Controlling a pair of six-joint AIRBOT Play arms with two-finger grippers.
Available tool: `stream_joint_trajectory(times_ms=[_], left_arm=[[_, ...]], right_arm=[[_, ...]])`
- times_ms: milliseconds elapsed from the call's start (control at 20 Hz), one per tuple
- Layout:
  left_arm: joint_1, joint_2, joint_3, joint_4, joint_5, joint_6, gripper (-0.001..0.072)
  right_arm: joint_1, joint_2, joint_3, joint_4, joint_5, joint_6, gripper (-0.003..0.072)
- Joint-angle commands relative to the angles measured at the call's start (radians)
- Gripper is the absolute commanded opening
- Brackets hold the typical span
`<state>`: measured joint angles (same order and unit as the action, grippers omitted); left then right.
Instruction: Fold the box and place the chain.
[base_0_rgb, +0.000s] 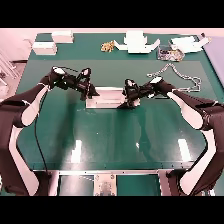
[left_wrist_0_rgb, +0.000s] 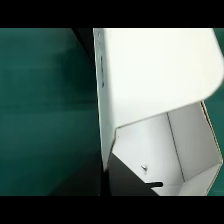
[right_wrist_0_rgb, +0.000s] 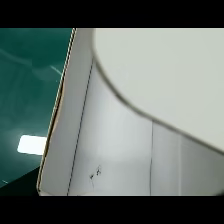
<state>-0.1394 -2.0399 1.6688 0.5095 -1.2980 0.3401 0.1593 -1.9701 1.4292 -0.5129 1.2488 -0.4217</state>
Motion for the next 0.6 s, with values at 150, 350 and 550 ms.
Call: stream_joint_trajectory(times_ms=[150,350,550], left_arm=[[0.001,0.0,0.0,0.0,0.0,0.0,0.002],[0.001,0.0,0.0,0.0,0.0,0.0,0.0019],[0.001,0.0,0.0,0.0,0.0,0.0,0.0019]], right_arm=[[0.001,0.0,0.001,-0.027,-0.003,0.011,0.0609],[0.001,0.0,0.001,-0.027,-0.003,0.006,0.0584],[0.001,0.0,0.001,-0.027,-0.01,0.006,0.0584]])
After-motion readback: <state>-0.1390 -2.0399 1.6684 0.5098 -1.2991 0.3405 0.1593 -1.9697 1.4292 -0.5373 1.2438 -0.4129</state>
